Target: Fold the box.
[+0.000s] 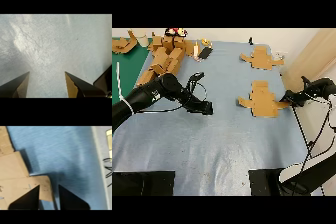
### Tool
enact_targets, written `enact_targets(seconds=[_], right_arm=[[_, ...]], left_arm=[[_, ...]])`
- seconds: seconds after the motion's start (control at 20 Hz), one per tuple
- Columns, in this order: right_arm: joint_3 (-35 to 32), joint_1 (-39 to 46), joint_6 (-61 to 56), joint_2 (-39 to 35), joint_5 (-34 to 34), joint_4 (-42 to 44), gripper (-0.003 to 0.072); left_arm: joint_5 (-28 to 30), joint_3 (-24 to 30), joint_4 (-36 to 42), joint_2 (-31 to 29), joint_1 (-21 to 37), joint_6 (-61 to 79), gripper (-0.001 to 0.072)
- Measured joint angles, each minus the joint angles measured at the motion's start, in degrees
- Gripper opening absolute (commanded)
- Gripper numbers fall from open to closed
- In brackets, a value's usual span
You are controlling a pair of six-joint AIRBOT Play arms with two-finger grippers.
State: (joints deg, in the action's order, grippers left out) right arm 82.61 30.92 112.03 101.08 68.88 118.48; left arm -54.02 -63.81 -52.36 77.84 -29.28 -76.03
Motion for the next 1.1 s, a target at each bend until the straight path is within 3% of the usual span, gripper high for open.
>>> enact_targets(seconds=[0.15, 0.4, 0.6, 1.0, 1.05, 1.1], right_arm=[[0.0, -2.2, 0.8, 0.2, 3.0, 0.7, 0.0004], [-0.1, -7.5, 3.0, -0.1, 8.7, 5.7, -0.0001], [-3.9, -14.7, 4.9, -4.5, 10.6, 11.8, -0.0002], [-31.1, -29.5, 7.4, -26.6, -1.3, 18.2, -0.0001], [-34.2, -31.2, 7.7, -29.5, -3.0, 18.7, -0.0002], [-37.3, -33.0, 8.1, -32.5, -4.6, 19.1, -0.0001]], left_arm=[[0.0, 0.0, 0.8, 0.0, 0.0, 0.4, 0.0664], [-1.3, 0.0, 2.4, 0.0, 1.8, 3.1, 0.0664], [-7.1, 0.1, 8.2, 0.0, 8.0, 8.5, 0.0664], [-15.2, 3.8, 18.8, 0.0, 21.0, 18.8, 0.0659], [-15.5, 5.0, 19.2, 0.0, 21.8, 19.8, 0.059], [-15.5, 6.4, 19.4, 0.1, 22.4, 20.7, 0.0586]])
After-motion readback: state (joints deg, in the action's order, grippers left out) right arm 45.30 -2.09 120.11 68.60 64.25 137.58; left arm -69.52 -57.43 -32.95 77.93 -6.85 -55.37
